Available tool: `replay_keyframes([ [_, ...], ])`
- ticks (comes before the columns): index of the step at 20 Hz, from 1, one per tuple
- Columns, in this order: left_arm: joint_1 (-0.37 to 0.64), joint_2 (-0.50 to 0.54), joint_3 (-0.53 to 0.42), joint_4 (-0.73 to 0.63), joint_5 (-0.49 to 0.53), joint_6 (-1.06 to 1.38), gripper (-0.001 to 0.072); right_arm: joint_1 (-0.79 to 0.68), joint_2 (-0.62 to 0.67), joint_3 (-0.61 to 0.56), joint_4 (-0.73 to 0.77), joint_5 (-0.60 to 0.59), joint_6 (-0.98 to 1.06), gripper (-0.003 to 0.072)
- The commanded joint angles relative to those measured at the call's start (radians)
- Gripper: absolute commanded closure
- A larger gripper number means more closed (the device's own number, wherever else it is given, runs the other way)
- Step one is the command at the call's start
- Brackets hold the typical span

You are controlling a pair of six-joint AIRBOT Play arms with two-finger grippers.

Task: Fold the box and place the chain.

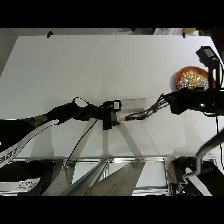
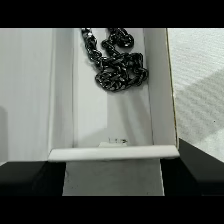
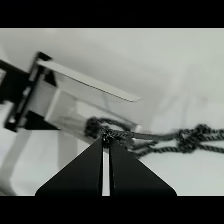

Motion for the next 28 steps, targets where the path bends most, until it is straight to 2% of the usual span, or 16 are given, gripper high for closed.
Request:
replay_keyframes([
  [1, 0.0, 0.0, 0.0, 0.0, 0.0, 0.0, 0.0501, 0.009, 0.078, 0.001, 0.143, 0.003, -0.042, 0.0677],
  [5, 0.0, 0.0, 0.0, 0.0, 0.0, 0.0, 0.0501, 0.01, 0.081, 0.001, 0.407, -0.009, -0.167, 0.0677],
  [6, 0.0, 0.0, 0.0, 0.0, 0.0, 0.0, 0.0501, 0.017, 0.081, 0.001, 0.428, -0.027, -0.189, 0.0677],
  [10, 0.0, 0.0, 0.0, 0.0, 0.0, 0.0, 0.0501, 0.08, 0.048, -0.021, 0.367, -0.1, -0.217, 0.0677],
  [15, 0.0, 0.0, 0.0, 0.0, 0.0, 0.0, 0.0501, 0.129, -0.072, -0.144, 0.306, -0.214, -0.255, 0.0676],
  [21, 0.0, 0.0, 0.0, 0.0, 0.0, 0.0, 0.0501, 0.129, -0.264, -0.232, 0.263, -0.214, -0.293, 0.0672],
  [23, 0.0, 0.0, 0.0, 0.0, 0.0, 0.0, 0.0501, 0.129, -0.307, -0.238, 0.246, -0.21, -0.291, 0.0569],
  [25, 0.0, 0.0, 0.0, 0.0, 0.0, 0.0, 0.0501, 0.122, -0.317, -0.235, 0.218, -0.197, -0.271, 0.056],
  [28, 0.0, 0.0, 0.0, 0.0, 0.0, 0.0, 0.0501, 0.034, -0.317, -0.148, 0.171, -0.086, -0.2, 0.056],
])
